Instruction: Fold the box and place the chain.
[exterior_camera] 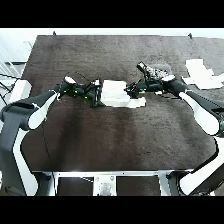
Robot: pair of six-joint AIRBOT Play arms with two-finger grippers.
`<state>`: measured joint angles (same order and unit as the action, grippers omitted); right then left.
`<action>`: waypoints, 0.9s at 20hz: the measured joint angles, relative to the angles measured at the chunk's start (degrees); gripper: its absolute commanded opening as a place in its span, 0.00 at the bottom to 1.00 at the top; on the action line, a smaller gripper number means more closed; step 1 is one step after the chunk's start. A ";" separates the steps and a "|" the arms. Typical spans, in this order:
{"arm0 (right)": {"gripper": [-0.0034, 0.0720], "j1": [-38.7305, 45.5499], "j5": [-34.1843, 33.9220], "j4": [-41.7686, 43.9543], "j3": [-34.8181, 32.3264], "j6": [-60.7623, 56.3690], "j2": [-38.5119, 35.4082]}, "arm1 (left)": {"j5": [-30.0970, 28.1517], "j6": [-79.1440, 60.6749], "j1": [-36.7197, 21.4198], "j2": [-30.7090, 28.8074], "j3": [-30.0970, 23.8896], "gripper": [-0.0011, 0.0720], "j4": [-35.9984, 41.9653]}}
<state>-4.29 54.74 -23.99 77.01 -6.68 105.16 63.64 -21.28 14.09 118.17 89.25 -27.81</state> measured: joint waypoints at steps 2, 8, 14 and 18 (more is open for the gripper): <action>0.07 0.00 0.22 -0.22 0.44 -0.07 -0.39 | 0.00 0.02 0.00 0.00 0.00 0.87 -0.02; 0.07 0.04 3.10 -4.42 0.11 0.79 -7.91 | -0.02 0.00 0.00 0.00 0.02 0.87 -0.02; 0.84 0.13 3.96 -18.80 -5.57 0.83 -18.29 | -0.04 0.02 0.00 0.00 0.00 0.87 -0.02; 0.84 0.04 3.52 -25.33 -8.02 3.39 -19.02 | -0.04 0.02 0.00 0.00 0.02 0.87 -0.02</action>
